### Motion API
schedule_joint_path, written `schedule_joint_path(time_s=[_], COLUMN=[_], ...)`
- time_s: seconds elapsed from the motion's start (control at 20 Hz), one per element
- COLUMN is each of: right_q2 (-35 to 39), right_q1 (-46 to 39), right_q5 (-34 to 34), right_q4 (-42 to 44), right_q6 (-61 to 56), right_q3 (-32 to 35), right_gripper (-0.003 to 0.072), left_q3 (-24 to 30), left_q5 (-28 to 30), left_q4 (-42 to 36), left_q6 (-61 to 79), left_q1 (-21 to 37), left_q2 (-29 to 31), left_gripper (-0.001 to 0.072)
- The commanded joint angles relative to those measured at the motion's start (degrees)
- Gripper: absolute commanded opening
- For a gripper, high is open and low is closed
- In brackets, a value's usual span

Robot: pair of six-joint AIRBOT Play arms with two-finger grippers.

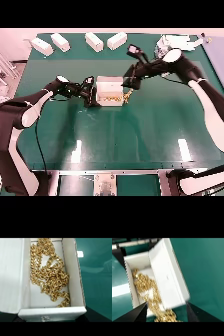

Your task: Fold the box and place the chain.

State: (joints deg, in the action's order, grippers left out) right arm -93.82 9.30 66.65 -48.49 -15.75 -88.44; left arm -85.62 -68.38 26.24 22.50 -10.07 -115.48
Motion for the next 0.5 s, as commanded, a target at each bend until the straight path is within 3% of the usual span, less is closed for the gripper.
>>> schedule_joint_path(time_s=[0.0,0.05,0.45], right_q2=[-0.4,-1.7,-14.1], right_q1=[-6.2,-7.2,-7.4], right_q5=[6.2,5.9,5.8], right_q4=[0.0,1.0,9.0], right_q6=[13.8,17.3,33.6], right_q3=[2.3,3.1,3.1], right_gripper=[0.0579,0.0631,0.0644], left_q3=[0.0,0.0,0.0], left_q5=[0.0,0.0,0.0], left_q4=[0.0,0.0,0.0], left_q6=[0.0,0.0,0.0], left_q1=[0.0,0.0,0.0], left_q2=[0.0,0.0,0.0], left_gripper=[0.0534,0.0534,0.0534])
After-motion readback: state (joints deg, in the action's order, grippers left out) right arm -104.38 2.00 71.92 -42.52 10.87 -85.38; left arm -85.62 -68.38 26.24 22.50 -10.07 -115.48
